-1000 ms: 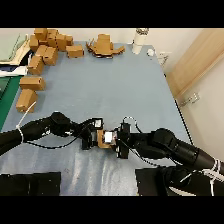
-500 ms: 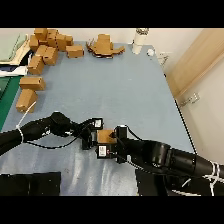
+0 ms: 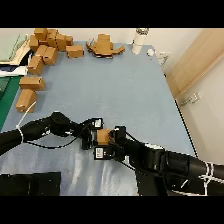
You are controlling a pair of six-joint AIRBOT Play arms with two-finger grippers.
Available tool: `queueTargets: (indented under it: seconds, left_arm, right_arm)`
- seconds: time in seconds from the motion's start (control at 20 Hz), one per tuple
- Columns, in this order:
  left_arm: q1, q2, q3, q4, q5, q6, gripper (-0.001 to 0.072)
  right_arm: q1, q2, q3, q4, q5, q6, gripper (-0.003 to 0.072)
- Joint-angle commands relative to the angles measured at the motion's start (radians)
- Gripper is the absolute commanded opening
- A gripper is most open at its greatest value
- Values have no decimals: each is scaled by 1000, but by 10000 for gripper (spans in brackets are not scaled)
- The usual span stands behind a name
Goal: Fold the box.
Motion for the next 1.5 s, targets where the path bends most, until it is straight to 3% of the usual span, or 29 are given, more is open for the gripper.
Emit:
queueTargets:
  seconds: [0.0,0.3,0.45,0.5,0.55,1.45]
  left_arm:
    - [-1,0,1,0,0,1,457]
    - [-1,0,1,0,0,1,457]
    - [-1,0,1,0,0,1,457]
    - [-1,0,1,0,0,1,457]
    - [-1,0,1,0,-1,1,457]
    - [-1,0,1,0,0,1,457]
  right_arm:
    - [17,-7,-1,7,1,14,460]
    - [17,-67,-1,2,-5,18,458]
    - [17,-69,0,-22,-6,21,418]
    - [17,-69,3,-24,-8,21,342]
    - [17,-69,6,-25,-8,21,319]
    - [17,14,35,-25,-42,21,319]
